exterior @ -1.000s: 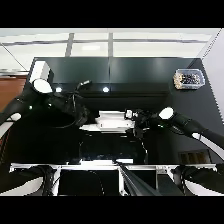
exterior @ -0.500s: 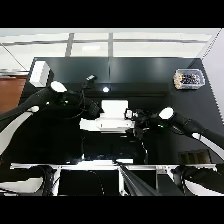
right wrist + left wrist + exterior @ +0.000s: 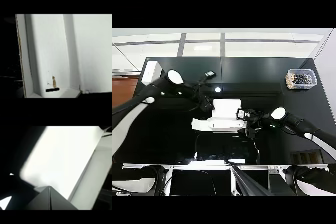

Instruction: Fold the box and place the chain.

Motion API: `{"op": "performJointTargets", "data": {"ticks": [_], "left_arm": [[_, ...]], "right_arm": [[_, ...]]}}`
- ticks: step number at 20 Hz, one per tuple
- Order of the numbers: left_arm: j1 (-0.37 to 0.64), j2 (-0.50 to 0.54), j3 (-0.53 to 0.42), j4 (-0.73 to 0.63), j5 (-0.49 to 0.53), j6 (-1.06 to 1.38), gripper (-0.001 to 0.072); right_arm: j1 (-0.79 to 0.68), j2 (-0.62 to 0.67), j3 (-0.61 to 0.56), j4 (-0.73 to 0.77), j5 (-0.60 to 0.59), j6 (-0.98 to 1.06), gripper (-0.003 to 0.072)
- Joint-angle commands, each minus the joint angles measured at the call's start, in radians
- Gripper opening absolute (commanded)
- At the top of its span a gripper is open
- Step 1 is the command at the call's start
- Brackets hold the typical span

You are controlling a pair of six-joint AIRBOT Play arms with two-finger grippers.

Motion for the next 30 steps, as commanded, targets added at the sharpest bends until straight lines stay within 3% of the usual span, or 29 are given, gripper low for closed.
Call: {"op": "performJointTargets", "data": {"ticks": [1, 4, 5, 6, 7, 10, 14, 18, 20, 21, 22, 23, 26, 30], "left_arm": [[0.113, 0.093, -0.026, 0.008, -0.138, -0.046, 0.0024], [0.198, 0.204, -0.216, -0.179, -0.081, 0.188, 0.0026], [0.204, 0.229, -0.273, -0.236, -0.070, 0.307, 0.0101], [0.198, 0.240, -0.320, -0.256, -0.057, 0.425, 0.0339], [0.182, 0.240, -0.362, -0.251, -0.021, 0.585, 0.0716], [0.117, 0.228, -0.427, -0.141, 0.113, 0.871, 0.0711], [0.005, 0.212, -0.428, 0.037, 0.248, 0.910, 0.0710], [-0.048, 0.199, -0.428, -0.058, 0.260, 0.905, 0.0686], [-0.056, 0.199, -0.428, -0.092, 0.279, 0.896, 0.0511], [-0.056, 0.199, -0.428, -0.099, 0.280, 0.878, 0.0394], [-0.056, 0.199, -0.428, -0.099, 0.275, 0.858, 0.0229], [-0.057, 0.199, -0.428, -0.101, 0.264, 0.850, 0.0194], [-0.058, 0.199, -0.428, -0.139, 0.208, 0.849, 0.0194], [-0.058, 0.199, -0.428, -0.176, 0.206, 0.849, 0.0194]], "right_arm": [[0.000, 0.000, 0.001, 0.000, 0.000, 0.001, 0.0429], [0.000, 0.000, 0.001, 0.000, 0.000, 0.001, 0.0429], [0.000, 0.000, 0.001, 0.000, 0.000, 0.001, 0.0429], [0.000, 0.000, 0.001, 0.000, 0.000, 0.001, 0.0429], [0.000, 0.000, 0.001, 0.001, 0.000, 0.001, 0.0429], [0.000, 0.000, 0.001, 0.001, 0.000, 0.001, 0.0429], [0.000, 0.000, 0.001, 0.001, 0.000, 0.001, 0.0429], [0.000, 0.000, 0.001, 0.002, 0.000, 0.001, 0.0429], [0.000, 0.000, 0.001, 0.002, 0.000, 0.001, 0.0429], [0.000, 0.000, 0.001, 0.002, 0.000, 0.001, 0.0429], [0.000, 0.000, 0.001, 0.002, 0.000, 0.001, 0.0429], [0.000, 0.000, 0.001, 0.002, 0.000, 0.001, 0.0429], [0.000, 0.000, 0.001, 0.002, 0.000, 0.001, 0.0429], [0.000, 0.000, 0.001, 0.002, 0.000, 0.001, 0.0429]]}}
